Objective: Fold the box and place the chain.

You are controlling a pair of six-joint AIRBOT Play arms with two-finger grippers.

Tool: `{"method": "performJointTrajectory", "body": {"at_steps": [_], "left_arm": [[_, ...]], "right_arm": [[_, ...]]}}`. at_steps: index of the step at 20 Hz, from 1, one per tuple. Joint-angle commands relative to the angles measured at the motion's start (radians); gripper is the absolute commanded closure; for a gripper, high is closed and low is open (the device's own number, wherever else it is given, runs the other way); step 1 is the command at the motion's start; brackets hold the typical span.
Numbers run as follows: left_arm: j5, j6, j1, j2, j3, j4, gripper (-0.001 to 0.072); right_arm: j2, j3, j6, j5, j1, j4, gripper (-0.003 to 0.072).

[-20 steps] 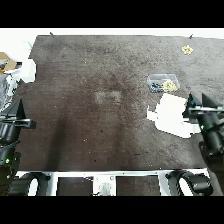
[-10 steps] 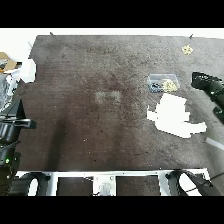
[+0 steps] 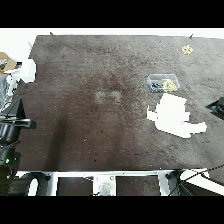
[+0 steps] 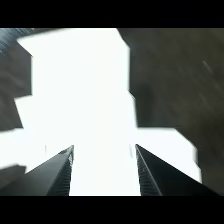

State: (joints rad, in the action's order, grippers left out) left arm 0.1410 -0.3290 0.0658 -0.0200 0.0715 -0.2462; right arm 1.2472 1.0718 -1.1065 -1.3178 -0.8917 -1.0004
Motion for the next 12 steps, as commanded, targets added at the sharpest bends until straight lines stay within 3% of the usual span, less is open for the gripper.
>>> {"method": "performJointTrajectory", "body": {"at_steps": [1,5,12], "left_arm": [[0.000,0.000,0.000,0.000,0.001,0.000,0.0699],[0.000,0.000,0.000,0.000,0.001,0.000,0.0699],[0.000,0.000,0.000,0.000,0.001,0.000,0.0699]], "right_arm": [[0.080,0.050,-0.027,-0.126,-0.063,-0.116,0.0249],[0.193,0.050,0.001,-0.139,-0.063,-0.178,0.0249],[0.340,0.050,0.101,-0.121,-0.062,-0.095,0.0251]]}}
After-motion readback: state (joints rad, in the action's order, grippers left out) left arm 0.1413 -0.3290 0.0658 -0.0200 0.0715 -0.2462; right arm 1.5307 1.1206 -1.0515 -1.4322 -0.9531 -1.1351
